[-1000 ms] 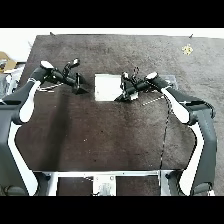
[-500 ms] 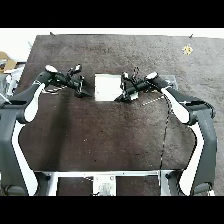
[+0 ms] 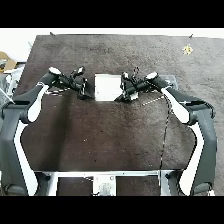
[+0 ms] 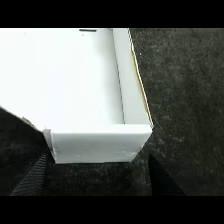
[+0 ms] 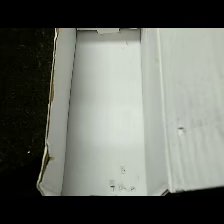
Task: Fold the box and place the chain.
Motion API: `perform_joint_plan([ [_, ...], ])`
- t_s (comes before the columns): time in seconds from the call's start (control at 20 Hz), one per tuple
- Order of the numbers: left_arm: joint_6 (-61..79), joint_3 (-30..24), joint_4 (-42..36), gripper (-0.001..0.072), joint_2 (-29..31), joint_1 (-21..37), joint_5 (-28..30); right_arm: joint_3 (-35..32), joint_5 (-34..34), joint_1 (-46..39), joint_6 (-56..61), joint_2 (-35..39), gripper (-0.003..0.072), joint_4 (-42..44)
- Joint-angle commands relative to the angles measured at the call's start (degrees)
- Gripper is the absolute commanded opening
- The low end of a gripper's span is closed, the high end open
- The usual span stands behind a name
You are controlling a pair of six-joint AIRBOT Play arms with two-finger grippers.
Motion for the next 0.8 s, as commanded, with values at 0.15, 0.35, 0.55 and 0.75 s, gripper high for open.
perform_joint_plan([
  [0.15,-0.11,0.00,-1.51,0.0720,-1.01,-1.16,1.60,0.02,0.02,0.07,0.02,-0.02,0.0387,0.00],
  [0.35,-0.11,-0.02,-1.51,0.0720,-1.62,-2.71,4.96,0.02,0.02,0.07,0.02,-0.02,0.0387,0.00],
  [0.55,-0.02,-0.02,-1.73,0.0720,-2.25,-3.67,5.73,0.02,0.02,0.07,0.02,-0.04,0.0387,0.00],
  [0.75,-0.02,-0.02,-1.90,0.0720,-2.64,-3.96,6.01,0.02,0.02,0.11,0.02,-0.02,0.0387,0.00],
])
